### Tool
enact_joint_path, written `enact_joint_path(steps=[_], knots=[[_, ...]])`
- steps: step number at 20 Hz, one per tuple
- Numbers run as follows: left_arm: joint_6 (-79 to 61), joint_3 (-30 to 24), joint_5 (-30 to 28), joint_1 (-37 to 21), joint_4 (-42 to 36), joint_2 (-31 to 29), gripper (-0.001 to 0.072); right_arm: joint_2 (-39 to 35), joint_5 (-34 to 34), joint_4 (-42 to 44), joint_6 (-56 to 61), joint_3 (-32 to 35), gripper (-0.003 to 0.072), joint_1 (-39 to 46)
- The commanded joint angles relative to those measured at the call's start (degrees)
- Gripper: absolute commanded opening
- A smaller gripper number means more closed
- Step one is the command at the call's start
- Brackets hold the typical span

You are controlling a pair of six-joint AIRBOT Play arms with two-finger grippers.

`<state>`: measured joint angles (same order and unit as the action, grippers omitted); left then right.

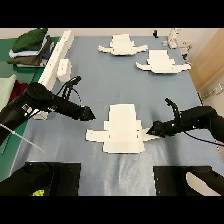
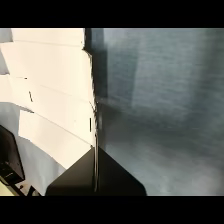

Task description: Fold the box.

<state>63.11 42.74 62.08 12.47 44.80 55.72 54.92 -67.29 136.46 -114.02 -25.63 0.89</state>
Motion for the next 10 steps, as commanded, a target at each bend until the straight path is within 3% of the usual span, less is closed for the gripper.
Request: enact_joint_path(steps=[1, 5, 10], knots=[[0.5, 0.0, -2.9, -0.1, 0.4, 1.3, 0.0364, -8.9, 4.6, 0.0, -3.3, 4.2, 0.0006, -5.2], [-1.8, 0.0, -3.4, 0.0, -0.7, 8.6, 0.0363, -16.5, 7.6, -0.9, -2.9, 7.3, 0.0006, -10.2], [-9.6, 1.5, -4.7, 0.0, -8.0, 18.3, 0.0363, -16.8, 7.4, -0.8, -2.6, 7.3, 0.0006, -10.7]])
